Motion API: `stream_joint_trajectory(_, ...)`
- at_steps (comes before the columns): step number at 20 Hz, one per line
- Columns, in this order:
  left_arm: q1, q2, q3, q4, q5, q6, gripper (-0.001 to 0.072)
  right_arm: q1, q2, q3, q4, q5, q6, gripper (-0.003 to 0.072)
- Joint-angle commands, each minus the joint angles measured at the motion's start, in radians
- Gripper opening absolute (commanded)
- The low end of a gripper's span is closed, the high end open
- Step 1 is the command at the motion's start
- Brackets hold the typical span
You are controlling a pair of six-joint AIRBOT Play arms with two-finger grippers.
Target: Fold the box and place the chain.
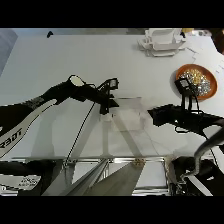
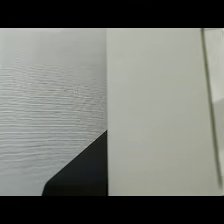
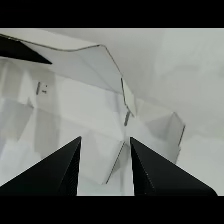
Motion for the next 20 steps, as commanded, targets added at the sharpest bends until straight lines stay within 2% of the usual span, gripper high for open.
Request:
stream_joint_trajectory(1,0.000,-0.001,0.000,0.007,0.033,0.019,-0.0002,0.001,0.001,0.001,-0.003,0.000,0.000,0.0341)
stream_joint_trajectory(12,0.000,-0.005,0.000,0.046,0.023,0.025,0.0004,0.001,0.001,0.001,-0.002,-0.002,0.000,0.0341)
stream_joint_trajectory(20,0.000,-0.019,0.000,0.073,-0.028,0.063,0.0005,0.001,0.001,0.001,-0.003,-0.001,0.000,0.0341)
